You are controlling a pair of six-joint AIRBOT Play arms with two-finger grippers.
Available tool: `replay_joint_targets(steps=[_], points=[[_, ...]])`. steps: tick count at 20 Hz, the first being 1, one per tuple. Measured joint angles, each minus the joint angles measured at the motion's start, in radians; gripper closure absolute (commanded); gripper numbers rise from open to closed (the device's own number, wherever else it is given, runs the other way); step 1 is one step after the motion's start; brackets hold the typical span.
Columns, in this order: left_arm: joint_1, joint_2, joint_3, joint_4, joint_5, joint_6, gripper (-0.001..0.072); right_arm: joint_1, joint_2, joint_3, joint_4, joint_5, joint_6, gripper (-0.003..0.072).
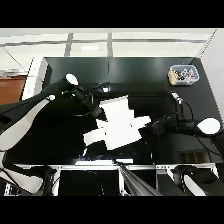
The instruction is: Fold the box and place the chain.
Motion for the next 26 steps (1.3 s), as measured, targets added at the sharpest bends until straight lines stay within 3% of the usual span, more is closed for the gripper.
replay_joint_targets(steps=[4,8,11,16,26], points=[[-0.029,0.143,-0.088,0.005,0.066,0.027,0.0685,0.0,0.0,0.119,-0.191,0.108,0.0,0.0196],[-0.09,0.357,-0.297,0.011,0.355,0.206,0.0683,0.0,0.0,0.168,-0.362,0.12,-0.001,0.0196],[-0.126,0.432,-0.382,0.043,0.509,0.449,0.0681,0.0,0.0,0.179,-0.408,0.101,-0.001,0.0196],[-0.164,0.429,-0.424,0.082,0.662,0.636,0.0681,0.002,0.0,0.17,-0.355,0.06,-0.013,0.0196],[-0.178,0.342,-0.433,0.098,0.706,0.694,0.0681,0.002,0.0,0.047,-0.262,0.015,-0.083,0.0196]])
